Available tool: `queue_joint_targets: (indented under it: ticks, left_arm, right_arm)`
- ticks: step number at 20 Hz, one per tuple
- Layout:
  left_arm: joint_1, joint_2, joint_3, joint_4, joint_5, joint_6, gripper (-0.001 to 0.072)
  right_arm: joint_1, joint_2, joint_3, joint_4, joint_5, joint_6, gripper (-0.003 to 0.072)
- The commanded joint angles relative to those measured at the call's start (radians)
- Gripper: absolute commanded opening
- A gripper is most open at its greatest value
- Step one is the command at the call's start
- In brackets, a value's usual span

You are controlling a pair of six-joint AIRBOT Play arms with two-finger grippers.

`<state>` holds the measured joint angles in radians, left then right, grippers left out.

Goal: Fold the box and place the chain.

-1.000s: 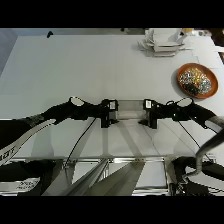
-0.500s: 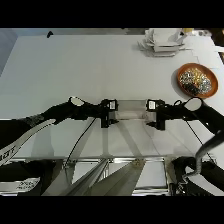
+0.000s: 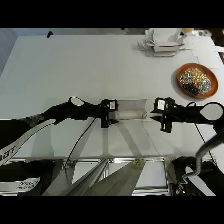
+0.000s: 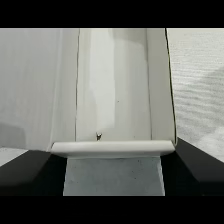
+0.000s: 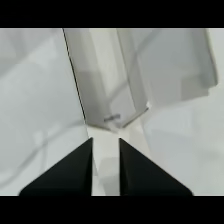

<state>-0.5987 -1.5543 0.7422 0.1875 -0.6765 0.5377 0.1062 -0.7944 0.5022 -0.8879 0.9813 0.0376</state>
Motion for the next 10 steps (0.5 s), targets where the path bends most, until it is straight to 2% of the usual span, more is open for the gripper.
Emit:
queue_joint_targets:
  ticks: [1,2,8,10]
  left_arm:
    - [0.0,0.0,0.0,0.001,-0.001,0.0,0.0016]
    - [0.0,0.0,0.0,0.001,-0.001,0.0,0.0016]
    - [0.0,0.0,0.0,0.001,-0.001,0.0,0.0016]
    - [0.0,0.0,0.0,0.001,-0.001,0.0,0.0016]
  right_arm:
    - [0.0,0.029,0.001,0.19,0.006,-0.031,0.0051]
    - [0.0,0.029,0.001,0.234,0.005,-0.072,0.0017]
    - [0.001,0.019,0.0,0.403,-0.091,-0.204,0.0017]
    - [0.001,-0.035,0.0,0.483,-0.093,-0.242,0.0017]
